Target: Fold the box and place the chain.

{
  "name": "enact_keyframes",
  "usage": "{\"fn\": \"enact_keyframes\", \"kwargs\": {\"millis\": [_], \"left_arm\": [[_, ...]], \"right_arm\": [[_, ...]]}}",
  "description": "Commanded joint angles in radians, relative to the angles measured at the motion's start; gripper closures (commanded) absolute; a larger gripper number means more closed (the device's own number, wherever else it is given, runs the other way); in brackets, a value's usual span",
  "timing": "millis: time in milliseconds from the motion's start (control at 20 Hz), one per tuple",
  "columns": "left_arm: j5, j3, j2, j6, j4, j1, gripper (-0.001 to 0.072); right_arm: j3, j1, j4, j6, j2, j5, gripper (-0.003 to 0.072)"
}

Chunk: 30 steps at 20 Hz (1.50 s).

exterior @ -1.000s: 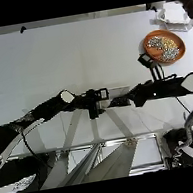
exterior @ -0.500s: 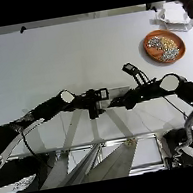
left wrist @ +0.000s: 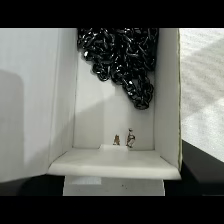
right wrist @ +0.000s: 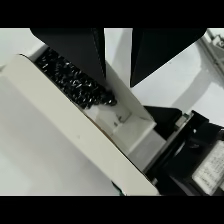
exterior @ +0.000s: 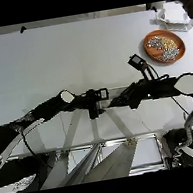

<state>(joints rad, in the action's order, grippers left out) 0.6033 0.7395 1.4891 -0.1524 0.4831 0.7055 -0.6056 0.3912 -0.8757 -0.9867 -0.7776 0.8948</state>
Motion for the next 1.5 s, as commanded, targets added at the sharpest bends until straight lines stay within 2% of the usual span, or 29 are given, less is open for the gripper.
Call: {"fn": "enact_keyframes", "kwargs": {"millis": [0,50,150,200,350,550,700,800,850,900,950,1100,1450], "left_arm": [[0.0,0.0,-0.001,0.0,0.0,0.0,0.0505],[0.0,0.0,0.0,0.0,0.0,0.0,0.0505],[0.0,0.0,-0.001,0.0,0.0,0.0,0.0505],[0.0,0.0,-0.001,0.0,0.0,0.0,0.0505],[0.0,0.0,-0.001,0.0,0.0,0.0,0.0505],[0.0,0.0,0.0,0.0,0.0,0.0,0.0505],[0.0,0.0,-0.001,0.0,0.0,0.0,0.0505],[0.0,0.0,-0.001,0.0,0.0,0.0,0.0505],[0.0,0.0,-0.001,0.0,0.0,0.0,0.0505],[0.0,0.0,-0.001,0.0,0.0,0.0,0.0505],[0.0,0.0,-0.001,0.0,0.0,0.0,0.0505],[0.0,0.0,-0.001,0.0,0.0,0.0,0.0505],[0.0,0.0,-0.001,0.0,0.0,0.0,0.0505]], "right_arm": [[-0.06,0.001,-0.132,-0.01,0.11,0.018,0.0536],[-0.076,-0.01,-0.159,-0.011,0.124,0.019,0.0537],[-0.105,-0.071,-0.164,-0.002,0.124,0.019,0.0597],[-0.119,-0.111,-0.142,0.011,0.113,0.017,0.0649],[-0.182,-0.192,-0.013,0.156,0.035,0.016,0.0669],[-0.326,-0.227,0.024,0.254,-0.204,0.029,0.0669],[-0.388,-0.227,0.024,0.543,-0.407,0.172,0.0669],[-0.388,-0.227,0.021,0.603,-0.496,0.223,0.0669],[-0.388,-0.226,0.034,0.604,-0.521,0.242,0.0653],[-0.388,-0.226,0.061,0.604,-0.534,0.259,0.0509],[-0.388,-0.226,0.1,0.618,-0.534,0.278,0.042],[-0.385,-0.223,0.18,0.678,-0.534,0.355,0.042],[-0.323,-0.154,0.153,0.679,-0.534,0.396,0.0382]]}}
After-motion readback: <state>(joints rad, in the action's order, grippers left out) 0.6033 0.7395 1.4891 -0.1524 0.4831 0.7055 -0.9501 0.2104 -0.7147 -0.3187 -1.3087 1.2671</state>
